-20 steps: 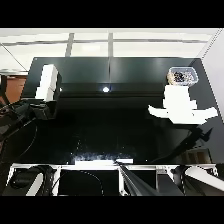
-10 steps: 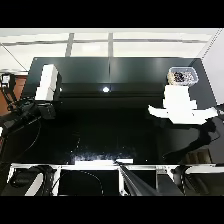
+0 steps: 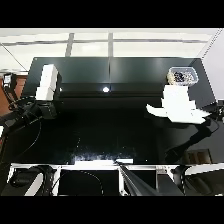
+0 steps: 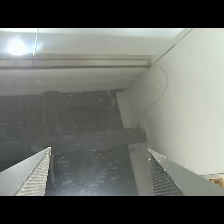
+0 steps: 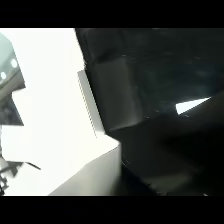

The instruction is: Fold the box and place the chain.

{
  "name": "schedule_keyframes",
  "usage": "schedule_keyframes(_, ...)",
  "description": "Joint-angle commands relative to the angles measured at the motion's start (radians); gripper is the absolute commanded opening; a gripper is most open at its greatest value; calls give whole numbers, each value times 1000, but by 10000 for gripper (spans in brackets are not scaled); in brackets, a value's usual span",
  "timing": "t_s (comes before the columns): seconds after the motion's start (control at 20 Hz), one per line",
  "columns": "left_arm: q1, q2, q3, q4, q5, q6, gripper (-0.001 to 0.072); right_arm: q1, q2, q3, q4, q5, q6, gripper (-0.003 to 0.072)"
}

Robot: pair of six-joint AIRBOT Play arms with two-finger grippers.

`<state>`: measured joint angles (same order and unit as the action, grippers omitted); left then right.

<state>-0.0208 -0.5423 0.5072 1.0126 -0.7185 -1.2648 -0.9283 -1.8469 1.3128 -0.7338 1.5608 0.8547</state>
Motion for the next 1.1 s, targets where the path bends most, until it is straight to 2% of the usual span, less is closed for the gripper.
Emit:
schedule_keyframes(0.0,-1,-3,0,0,0,0,708,22,3,2,3,53,-30,114)
schedule_keyframes(0.05,-1,-3,0,-1,-1,0,708,22,12,1,3,68,-38,43)
schedule_keyframes(0.25,-1,-3,0,-1,-4,0,708,49,102,-23,14,72,-85,43)
schedule_keyframes(0.4,-1,-3,0,-1,-41,0,708,92,212,-115,31,12,-113,42)
schedule_keyframes(0.5,-1,-3,0,-1,-72,1,708,130,313,-223,61,-76,-143,42)
schedule_keyframes(0.6,-1,-3,0,-2,-90,1,708,181,431,-364,160,-148,-183,42)
schedule_keyframes(0.8,-13,-3,0,-34,-95,1,707,335,668,-620,280,-209,-200,42)
schedule_keyframes(1.05,-135,-26,0,-93,-100,0,707,547,999,-860,319,-261,-177,41)
